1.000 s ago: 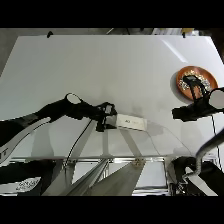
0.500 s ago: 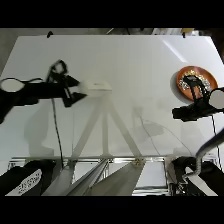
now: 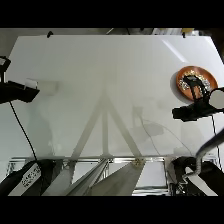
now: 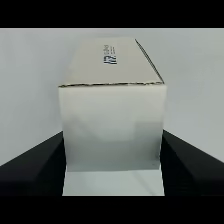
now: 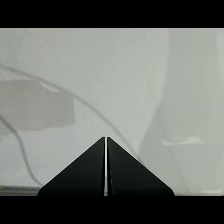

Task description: Fold the box and place the chain.

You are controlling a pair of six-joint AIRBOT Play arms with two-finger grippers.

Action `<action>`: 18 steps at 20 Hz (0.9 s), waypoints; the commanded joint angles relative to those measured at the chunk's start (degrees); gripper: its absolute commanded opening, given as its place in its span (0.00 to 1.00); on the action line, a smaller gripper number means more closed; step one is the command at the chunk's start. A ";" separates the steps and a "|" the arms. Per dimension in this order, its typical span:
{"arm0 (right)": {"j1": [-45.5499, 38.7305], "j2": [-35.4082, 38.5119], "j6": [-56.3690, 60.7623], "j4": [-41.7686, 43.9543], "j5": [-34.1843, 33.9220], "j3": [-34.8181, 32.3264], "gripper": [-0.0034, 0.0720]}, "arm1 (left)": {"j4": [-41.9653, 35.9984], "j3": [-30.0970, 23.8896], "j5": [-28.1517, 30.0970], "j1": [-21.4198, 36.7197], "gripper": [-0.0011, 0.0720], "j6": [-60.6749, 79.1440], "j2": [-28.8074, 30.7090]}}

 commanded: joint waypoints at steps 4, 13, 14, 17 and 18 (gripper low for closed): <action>-0.04 0.04 -0.02 0.04 0.00 0.07 0.06 | 15.30 -4.66 -6.05 1.64 0.42 -11.98 -0.48; -0.04 0.04 -0.02 0.04 0.00 0.07 0.06 | 19.61 -4.96 -18.93 1.64 0.97 -20.52 -0.39; -0.04 0.04 -0.02 0.04 0.00 0.07 0.06 | 19.71 -4.96 -19.34 1.64 0.97 -21.16 -0.04; -0.04 0.04 -0.02 0.04 0.00 0.07 0.06 | 19.63 -4.94 -19.12 1.53 0.96 -21.55 4.59; -0.04 0.04 -0.02 0.04 0.00 0.07 0.06 | 19.50 -4.94 -18.86 1.33 0.96 -21.53 7.43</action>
